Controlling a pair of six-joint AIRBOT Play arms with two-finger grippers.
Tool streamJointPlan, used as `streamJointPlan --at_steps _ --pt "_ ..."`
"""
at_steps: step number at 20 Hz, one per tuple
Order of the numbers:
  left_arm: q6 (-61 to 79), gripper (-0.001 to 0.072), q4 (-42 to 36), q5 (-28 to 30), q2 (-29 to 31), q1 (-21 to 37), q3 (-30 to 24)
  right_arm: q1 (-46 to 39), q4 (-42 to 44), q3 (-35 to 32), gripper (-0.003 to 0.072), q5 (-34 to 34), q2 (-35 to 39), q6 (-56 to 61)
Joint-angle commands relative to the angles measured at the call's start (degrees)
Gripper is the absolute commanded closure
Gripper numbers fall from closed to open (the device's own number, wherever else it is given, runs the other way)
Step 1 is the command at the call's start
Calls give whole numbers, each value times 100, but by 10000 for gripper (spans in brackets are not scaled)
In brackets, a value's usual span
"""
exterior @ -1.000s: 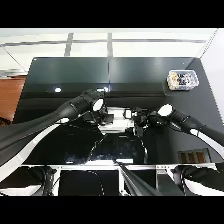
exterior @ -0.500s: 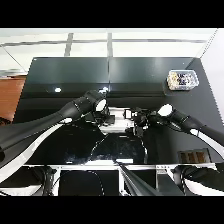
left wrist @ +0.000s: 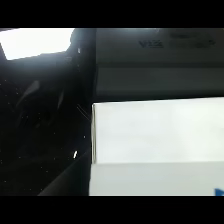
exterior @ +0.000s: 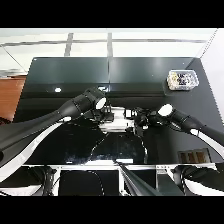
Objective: Fold the box and place the chain.
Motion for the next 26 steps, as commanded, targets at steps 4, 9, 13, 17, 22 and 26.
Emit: streamJointPlan --at_steps 4,9,13,17,22,26 --pt "46 684 -4 -122 0 -13 17 2 -13 0 547 39 2 -24" --pt "44 683 -26 -127 0 -15 17 2 87 0 538 -28 2 74" --pt "-24 684 -24 -142 0 -11 17 -15 -669 2 -17 129 345 1331" --pt "-114 684 -26 -92 0 -13 17 -208 -2092 2 -16 940 1110 2212" --pt "-223 684 -33 7 -2 -15 17 -186 -1853 -4 -15 981 1128 2142" --pt "-240 684 -111 28 -66 -7 17 -24 -1792 -17 -15 452 1049 2118"
